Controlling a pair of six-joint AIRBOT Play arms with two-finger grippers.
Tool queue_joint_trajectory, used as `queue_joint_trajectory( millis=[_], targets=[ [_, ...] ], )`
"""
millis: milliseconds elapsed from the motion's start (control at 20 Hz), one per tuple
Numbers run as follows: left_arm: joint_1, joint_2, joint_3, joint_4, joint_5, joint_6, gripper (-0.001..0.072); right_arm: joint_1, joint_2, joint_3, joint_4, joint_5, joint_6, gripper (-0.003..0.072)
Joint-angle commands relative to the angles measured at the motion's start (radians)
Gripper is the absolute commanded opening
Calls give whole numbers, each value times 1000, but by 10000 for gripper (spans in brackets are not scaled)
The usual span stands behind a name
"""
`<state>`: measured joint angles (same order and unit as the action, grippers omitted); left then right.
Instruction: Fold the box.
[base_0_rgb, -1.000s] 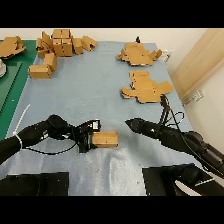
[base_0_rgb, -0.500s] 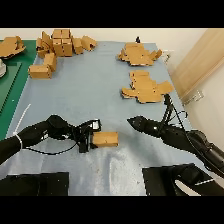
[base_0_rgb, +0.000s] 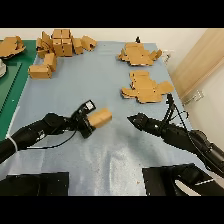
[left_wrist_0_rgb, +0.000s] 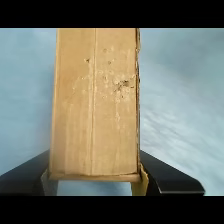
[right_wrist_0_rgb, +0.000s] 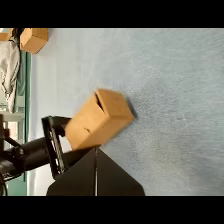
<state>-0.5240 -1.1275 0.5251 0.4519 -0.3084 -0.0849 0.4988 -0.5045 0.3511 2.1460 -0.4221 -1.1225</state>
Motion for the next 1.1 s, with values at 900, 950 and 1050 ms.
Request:
queue_joint_trajectory(
  millis=[900, 950, 1050],
  targets=[
    [810, -137, 142, -21, 116, -80, 425, -1, -1, 1, 0, 33, 8, 3],
    [810, -179, 177, -23, 98, -88, 425, 0, -1, 1, 0, 33, 8, 3],
    [810, -257, 251, -25, 66, -93, 425, -1, -1, 1, -3, 34, 8, 2]
  ],
)
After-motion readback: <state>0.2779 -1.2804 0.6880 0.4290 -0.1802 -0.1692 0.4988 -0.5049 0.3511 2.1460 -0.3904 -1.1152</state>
